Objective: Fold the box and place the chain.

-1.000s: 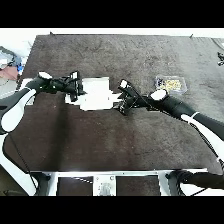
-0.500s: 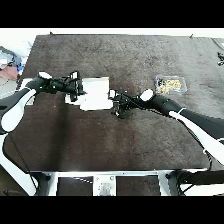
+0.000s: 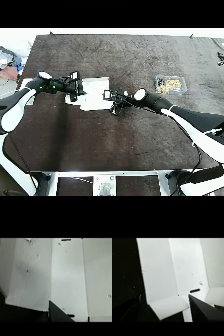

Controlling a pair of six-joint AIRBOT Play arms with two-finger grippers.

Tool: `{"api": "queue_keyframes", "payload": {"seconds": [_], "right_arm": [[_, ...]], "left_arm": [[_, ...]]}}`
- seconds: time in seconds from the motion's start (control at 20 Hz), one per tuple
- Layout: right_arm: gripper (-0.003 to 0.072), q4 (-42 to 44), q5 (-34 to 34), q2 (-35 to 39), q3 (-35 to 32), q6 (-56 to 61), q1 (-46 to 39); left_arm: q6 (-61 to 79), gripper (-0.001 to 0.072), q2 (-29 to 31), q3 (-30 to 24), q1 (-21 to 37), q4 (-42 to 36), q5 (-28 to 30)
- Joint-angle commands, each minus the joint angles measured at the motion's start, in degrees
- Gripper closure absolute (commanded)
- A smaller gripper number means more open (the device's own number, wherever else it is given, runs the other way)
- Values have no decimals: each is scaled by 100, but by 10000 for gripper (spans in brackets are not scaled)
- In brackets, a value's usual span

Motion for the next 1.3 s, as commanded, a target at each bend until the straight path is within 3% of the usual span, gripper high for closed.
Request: {"api": "queue_keyframes", "payload": {"seconds": [0.0, 0.4, 0.5, 0.6, 0.7, 1.25], "right_arm": [[-20, -31, -179, -101, 81, -13, 22], [-20, -39, -503, 186, 92, 9, 13], [96, -17, -638, 258, 111, 11, -15], [88, -20, -380, 72, 348, -2, -136], [18, -17, -166, -55, 603, -9, -251], [7, -103, 227, -542, 1204, -205, -382]], "left_arm": [[-7, 696, 0, 2, 2, 22, -4], [-4, 695, -2, 2, 2, 72, 0], [-4, 696, 0, 2, 2, 72, -2], [-4, 696, -2, 2, 2, 74, -2], [-4, 696, -2, 2, 2, 74, -2], [-4, 696, -2, 2, 2, 74, -2]]}}
